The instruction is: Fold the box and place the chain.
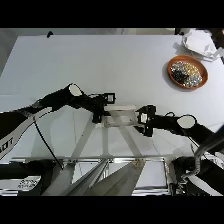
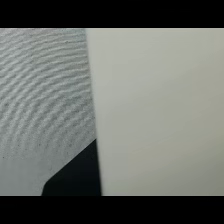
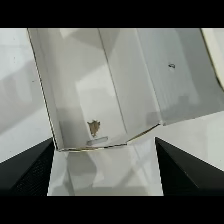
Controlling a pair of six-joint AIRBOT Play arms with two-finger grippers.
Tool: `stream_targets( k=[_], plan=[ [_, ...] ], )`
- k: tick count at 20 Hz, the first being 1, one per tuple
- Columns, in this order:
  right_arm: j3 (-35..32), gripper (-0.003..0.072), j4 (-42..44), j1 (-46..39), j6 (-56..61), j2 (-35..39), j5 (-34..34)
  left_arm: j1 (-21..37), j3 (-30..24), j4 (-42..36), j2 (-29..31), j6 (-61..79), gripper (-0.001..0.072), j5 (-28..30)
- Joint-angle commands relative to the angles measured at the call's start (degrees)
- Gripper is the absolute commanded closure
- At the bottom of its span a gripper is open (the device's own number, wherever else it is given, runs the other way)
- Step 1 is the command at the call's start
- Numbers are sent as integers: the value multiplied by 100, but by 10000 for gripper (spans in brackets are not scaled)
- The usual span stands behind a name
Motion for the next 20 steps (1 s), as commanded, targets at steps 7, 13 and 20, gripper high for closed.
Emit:
stream_targets(
  k=[7,13,20],
  plan=[
    [52,10,597,-313,-1217,-380,782,-2,4,2,4,2,700,-9],
    [267,-6,723,-315,-1193,-549,778,-2,4,2,4,2,700,-9],
    [275,-6,496,-575,-839,-564,791,-2,4,2,4,2,700,-9]
  ],
)
